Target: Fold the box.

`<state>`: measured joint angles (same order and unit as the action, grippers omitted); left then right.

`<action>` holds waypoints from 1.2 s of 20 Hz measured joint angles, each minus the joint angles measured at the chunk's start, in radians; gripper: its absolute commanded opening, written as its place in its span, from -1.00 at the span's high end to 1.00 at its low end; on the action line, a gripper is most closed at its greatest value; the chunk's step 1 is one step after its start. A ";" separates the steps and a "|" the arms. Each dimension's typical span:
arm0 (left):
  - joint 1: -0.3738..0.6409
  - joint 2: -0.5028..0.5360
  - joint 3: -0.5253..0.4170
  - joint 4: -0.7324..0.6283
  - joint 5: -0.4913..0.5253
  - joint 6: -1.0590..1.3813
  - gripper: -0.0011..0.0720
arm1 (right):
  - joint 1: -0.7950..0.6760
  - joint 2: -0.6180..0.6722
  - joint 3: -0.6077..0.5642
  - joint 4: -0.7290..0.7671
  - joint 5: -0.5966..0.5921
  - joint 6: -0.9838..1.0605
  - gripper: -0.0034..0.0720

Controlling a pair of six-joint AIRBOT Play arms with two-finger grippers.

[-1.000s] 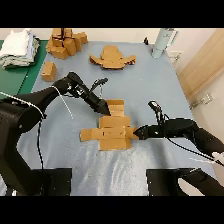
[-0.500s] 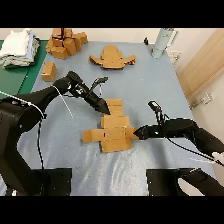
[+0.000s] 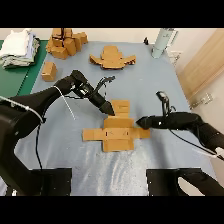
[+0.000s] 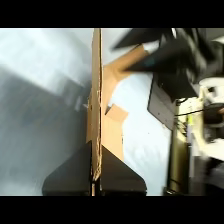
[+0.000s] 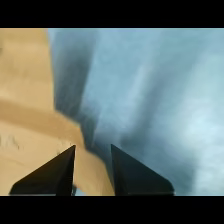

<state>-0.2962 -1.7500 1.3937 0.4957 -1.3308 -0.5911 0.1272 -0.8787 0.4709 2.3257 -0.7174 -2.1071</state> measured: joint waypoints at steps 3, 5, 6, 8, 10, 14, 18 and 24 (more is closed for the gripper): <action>-0.030 0.088 -0.087 -0.011 0.088 0.104 0.95 | -0.047 0.000 0.077 -0.041 -0.009 0.078 0.35; -0.042 0.155 -0.179 -0.057 0.158 0.204 0.95 | -0.060 0.000 0.109 -0.048 -0.021 0.108 0.72; -0.045 0.188 -0.228 -0.084 0.193 0.259 0.95 | -0.066 0.000 0.119 -0.045 -0.024 0.118 0.81; -0.053 0.252 -0.325 -0.122 0.270 0.366 0.95 | -0.069 0.000 0.131 -0.035 -0.024 0.130 0.81; -0.063 0.300 -0.406 -0.148 0.318 0.459 0.95 | -0.072 -0.001 0.137 -0.025 -0.019 0.138 0.81; -0.077 0.338 -0.499 -0.163 0.371 0.586 0.94 | -0.069 -0.009 0.143 -0.004 0.006 0.144 0.81; -0.082 0.349 -0.527 -0.161 0.390 0.646 0.94 | -0.050 -0.031 0.143 0.005 0.016 0.146 0.81; -0.085 0.351 -0.540 -0.157 0.396 0.678 0.94 | -0.010 -0.058 0.144 0.008 0.045 0.147 0.81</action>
<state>-0.3817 -1.3994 0.8536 0.3389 -0.9352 0.0868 0.1177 -0.9367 0.6147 2.3341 -0.6724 -1.9602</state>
